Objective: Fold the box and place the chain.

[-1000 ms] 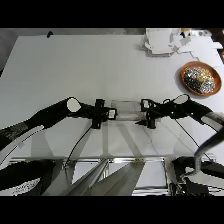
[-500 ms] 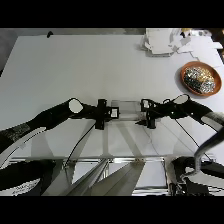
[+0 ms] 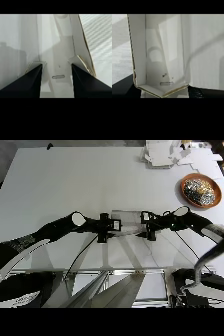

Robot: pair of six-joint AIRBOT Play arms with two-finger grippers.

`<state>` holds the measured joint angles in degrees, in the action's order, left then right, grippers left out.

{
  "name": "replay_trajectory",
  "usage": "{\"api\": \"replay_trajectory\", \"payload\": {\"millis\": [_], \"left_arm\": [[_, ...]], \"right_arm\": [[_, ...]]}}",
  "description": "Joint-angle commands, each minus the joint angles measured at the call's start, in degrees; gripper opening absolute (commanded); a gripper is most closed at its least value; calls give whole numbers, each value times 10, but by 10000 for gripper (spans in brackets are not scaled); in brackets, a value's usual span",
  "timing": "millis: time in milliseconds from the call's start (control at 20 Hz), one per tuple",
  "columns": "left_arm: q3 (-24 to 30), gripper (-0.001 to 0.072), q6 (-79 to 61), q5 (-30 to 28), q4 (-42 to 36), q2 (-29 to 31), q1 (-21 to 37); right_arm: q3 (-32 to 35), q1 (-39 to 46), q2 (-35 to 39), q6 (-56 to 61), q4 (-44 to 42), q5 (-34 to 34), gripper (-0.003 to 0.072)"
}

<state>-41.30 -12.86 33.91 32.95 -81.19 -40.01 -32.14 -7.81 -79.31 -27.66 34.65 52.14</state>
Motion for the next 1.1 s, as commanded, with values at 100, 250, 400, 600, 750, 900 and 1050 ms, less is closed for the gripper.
{"api": "replay_trajectory", "payload": {"millis": [100, 250, 400, 600, 750, 900, 1050], "left_arm": [[0, 518, -9, 2, -1, -5, -4], [0, 500, -10, 2, 0, 0, -4], [0, 198, 33, 6, 24, 38, -2], [0, 57, 184, 32, 122, 120, 19], [0, 3, 402, 76, 236, 188, 52], [1, 2, 642, 146, 352, 222, 103], [10, 4, 801, 186, 369, 191, 151]], "right_arm": [[0, 0, 0, 2, -2, -1, 409], [0, 0, 0, 2, -2, -1, 409], [0, 0, 0, 2, -2, -1, 409], [0, 0, 0, 2, -2, -1, 409], [0, 0, 0, 2, -2, -1, 409], [0, 0, 0, 2, -2, -1, 409], [0, 0, 0, 2, -2, -1, 409]]}}
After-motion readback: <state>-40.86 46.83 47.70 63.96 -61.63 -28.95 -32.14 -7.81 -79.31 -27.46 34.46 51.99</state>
